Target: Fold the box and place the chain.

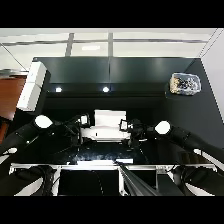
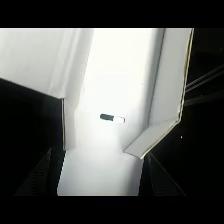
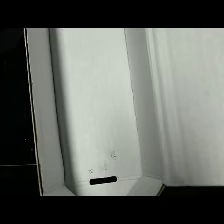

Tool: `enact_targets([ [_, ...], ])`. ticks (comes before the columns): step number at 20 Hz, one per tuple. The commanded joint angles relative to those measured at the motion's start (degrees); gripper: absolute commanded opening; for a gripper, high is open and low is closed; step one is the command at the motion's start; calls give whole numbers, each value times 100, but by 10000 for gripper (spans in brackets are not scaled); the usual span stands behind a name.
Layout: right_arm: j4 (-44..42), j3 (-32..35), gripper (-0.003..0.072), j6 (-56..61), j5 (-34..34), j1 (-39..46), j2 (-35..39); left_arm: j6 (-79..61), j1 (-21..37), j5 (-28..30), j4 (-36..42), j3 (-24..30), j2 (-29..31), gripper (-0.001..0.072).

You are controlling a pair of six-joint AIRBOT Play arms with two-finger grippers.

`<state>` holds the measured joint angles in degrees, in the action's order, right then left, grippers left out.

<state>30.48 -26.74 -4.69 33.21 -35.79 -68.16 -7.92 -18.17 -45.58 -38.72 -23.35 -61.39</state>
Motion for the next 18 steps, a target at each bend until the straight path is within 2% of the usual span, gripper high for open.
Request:
enact_targets([
  [1, 0, -4, 392, 2, 0, -2, -2, -107, -17, 33, 240, 4, -37, 681],
  [3, 0, -4, 393, 0, 0, -2, -2, -114, -17, 11, 299, 4, -37, 676],
  [6, 0, -4, 393, 0, 0, -2, -2, -144, -17, -13, 299, 4, -37, 500],
  [10, 0, -4, 393, 0, 0, -2, -2, -219, -17, -13, 302, 4, -37, 474],
  [12, 0, -4, 393, 2, 0, -4, -2, -219, -20, -28, 354, 4, -37, 390],
  [15, 0, -4, 392, 2, 0, -2, -2, -223, -22, -332, 385, 4, -37, 329],
  [18, 0, -4, 392, 2, 0, -4, -2, -238, -22, -337, 463, 4, -37, 327],
])
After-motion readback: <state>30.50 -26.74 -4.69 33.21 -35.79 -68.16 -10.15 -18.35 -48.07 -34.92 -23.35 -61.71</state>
